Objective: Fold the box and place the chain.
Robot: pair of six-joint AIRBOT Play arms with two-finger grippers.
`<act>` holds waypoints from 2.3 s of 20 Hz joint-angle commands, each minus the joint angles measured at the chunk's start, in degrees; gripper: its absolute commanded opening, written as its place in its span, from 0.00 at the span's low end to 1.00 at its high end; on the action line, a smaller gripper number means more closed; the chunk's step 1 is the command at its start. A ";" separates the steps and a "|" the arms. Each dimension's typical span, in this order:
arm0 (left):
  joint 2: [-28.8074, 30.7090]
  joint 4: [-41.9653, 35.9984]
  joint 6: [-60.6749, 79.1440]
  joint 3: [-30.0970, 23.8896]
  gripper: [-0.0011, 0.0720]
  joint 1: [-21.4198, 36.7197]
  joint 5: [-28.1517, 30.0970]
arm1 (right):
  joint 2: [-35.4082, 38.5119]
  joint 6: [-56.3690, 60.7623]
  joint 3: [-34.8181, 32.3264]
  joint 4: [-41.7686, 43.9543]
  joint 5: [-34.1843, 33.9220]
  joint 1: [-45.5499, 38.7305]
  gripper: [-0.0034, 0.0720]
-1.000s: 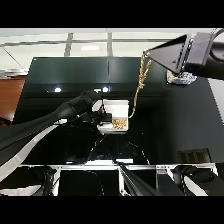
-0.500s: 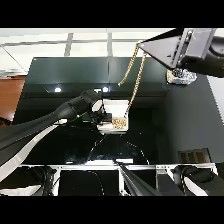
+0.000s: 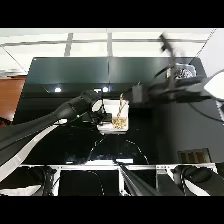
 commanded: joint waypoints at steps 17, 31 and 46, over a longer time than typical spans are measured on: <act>0.02 -0.02 0.02 0.04 0.06 0.02 1.68 | -7.10 1.81 -5.44 -15.08 5.14 -6.75 0.38; 9.09 0.57 6.38 -0.26 0.71 0.09 0.96 | -6.43 -1.86 -5.44 -17.20 5.81 -7.41 0.38; 26.91 -52.09 125.28 -36.92 0.99 29.86 5.31 | -6.43 -0.96 -5.44 -18.23 2.75 -7.39 0.38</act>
